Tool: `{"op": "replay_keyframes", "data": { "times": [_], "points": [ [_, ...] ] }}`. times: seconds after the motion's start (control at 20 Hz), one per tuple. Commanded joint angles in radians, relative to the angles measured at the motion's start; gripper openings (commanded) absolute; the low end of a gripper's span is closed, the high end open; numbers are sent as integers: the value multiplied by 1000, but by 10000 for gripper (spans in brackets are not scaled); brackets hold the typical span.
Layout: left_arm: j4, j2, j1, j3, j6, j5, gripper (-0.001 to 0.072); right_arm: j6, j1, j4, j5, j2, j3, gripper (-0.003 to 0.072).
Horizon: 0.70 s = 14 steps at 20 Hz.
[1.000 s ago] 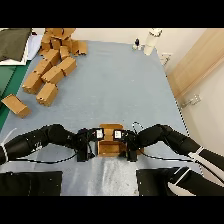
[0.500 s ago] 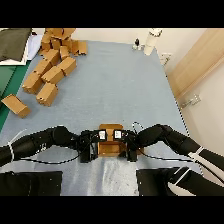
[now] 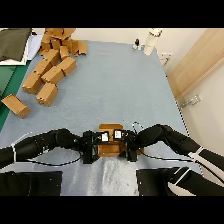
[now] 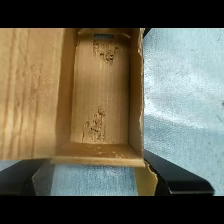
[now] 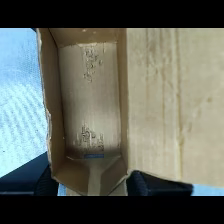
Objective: Fold the box.
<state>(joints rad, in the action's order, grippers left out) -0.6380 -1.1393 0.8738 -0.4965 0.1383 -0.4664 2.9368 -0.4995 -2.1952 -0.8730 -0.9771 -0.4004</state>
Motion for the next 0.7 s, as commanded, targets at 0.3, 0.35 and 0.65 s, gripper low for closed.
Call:
{"op": "replay_keyframes", "data": {
  "times": [0.3,0.35,0.65],
  "points": [
    [11,-13,12,-1,0,16,679,0,0,0,0,0,-1,506],
    [11,-16,12,-1,0,21,666,0,0,0,0,0,-1,506],
    [10,-20,12,-1,-2,22,461,0,0,0,0,0,-1,506]
  ]
}}
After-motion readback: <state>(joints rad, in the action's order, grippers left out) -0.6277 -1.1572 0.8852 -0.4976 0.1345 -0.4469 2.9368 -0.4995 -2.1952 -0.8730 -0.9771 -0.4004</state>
